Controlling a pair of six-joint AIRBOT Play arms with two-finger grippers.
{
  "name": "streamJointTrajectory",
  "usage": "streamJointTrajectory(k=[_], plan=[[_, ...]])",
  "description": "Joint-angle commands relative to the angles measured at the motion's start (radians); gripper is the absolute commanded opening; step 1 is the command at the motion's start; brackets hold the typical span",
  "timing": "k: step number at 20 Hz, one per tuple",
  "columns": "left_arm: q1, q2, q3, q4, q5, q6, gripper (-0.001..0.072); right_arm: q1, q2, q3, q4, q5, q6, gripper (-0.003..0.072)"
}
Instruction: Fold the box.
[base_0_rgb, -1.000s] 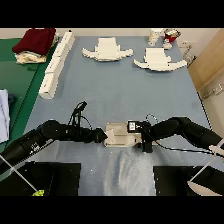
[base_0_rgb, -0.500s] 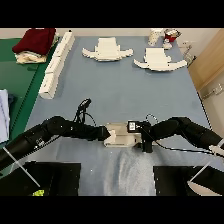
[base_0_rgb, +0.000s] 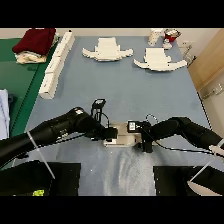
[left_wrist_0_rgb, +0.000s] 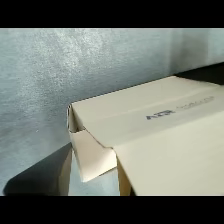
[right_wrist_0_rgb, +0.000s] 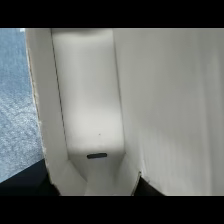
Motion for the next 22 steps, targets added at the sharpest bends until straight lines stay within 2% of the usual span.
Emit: streamJointTrajectory(k=[1,5,10,11,12,17,18,19,22], plan=[[-0.08,-0.105,0.103,0.151,-0.095,-0.198,0.039,0.0,0.0,0.0,0.0,0.0,0.0,0.0508],[-0.1,-0.192,0.165,0.154,-0.151,-0.272,0.0382,0.0,0.0,0.0,0.0,0.0,0.0,0.0508],[-0.1,-0.237,0.174,0.154,-0.16,-0.304,0.0381,0.0,0.0,0.0,0.0,0.0,0.0,0.0508],[-0.1,-0.248,0.174,0.154,-0.16,-0.301,0.0305,0.0,0.0,0.0,0.0,0.0,0.0,0.0508],[-0.1,-0.257,0.174,0.155,-0.16,-0.297,0.0286,0.0,0.0,0.0,0.0,0.0,0.0,0.0508],[-0.1,-0.26,0.174,0.168,-0.132,-0.295,0.0284,0.0,0.0,0.0,0.0,0.0,0.0,0.0508],[-0.1,-0.26,0.174,0.171,-0.13,-0.297,0.025,0.0,0.0,0.0,0.0,0.0,0.0,0.0508],[-0.1,-0.26,0.174,0.176,-0.13,-0.296,0.0016,0.0,0.0,0.0,0.0,0.0,0.0,0.0508],[-0.1,-0.26,0.174,0.195,-0.127,-0.306,0.0013,0.0,0.0,0.0,0.0,0.0,0.0,0.0508]])
